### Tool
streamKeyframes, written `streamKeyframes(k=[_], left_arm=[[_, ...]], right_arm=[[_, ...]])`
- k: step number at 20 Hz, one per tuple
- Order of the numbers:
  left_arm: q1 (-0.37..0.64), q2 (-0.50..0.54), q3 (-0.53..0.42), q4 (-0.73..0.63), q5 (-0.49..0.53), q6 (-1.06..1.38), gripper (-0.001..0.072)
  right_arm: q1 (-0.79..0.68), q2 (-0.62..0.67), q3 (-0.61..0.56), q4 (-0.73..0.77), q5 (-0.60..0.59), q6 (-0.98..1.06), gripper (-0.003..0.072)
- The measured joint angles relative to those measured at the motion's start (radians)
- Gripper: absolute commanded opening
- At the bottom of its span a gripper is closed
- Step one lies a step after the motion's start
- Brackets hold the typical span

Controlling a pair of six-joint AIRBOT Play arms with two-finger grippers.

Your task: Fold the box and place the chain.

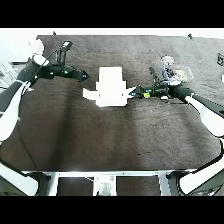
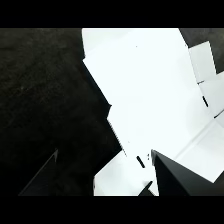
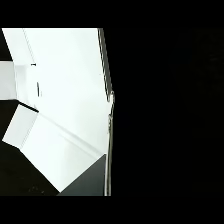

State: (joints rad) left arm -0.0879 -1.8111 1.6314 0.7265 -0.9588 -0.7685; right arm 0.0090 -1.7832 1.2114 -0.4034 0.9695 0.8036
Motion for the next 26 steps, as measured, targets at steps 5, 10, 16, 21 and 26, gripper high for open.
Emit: streamKeyframes(k=[5, 10, 16, 21, 26], left_arm=[[0.000, -0.143, 0.202, 0.043, -0.111, -0.099, 0.0666], [-0.001, -0.218, 0.285, 0.046, -0.153, -0.130, 0.0666], [-0.006, -0.280, 0.341, 0.008, -0.166, -0.138, 0.0665], [-0.033, -0.327, 0.361, -0.014, -0.178, -0.128, 0.0666], [-0.064, -0.357, 0.371, -0.026, -0.159, -0.119, 0.0664]], right_arm=[[0.001, 0.000, -0.014, 0.002, -0.001, 0.009, 0.0009], [0.001, 0.000, -0.026, 0.004, -0.002, 0.011, 0.0009], [0.001, 0.000, -0.028, 0.004, -0.001, 0.006, 0.0010], [0.001, 0.000, -0.028, 0.003, -0.001, 0.002, 0.0010], [0.001, 0.000, -0.028, 0.003, -0.001, -0.002, 0.0010]])
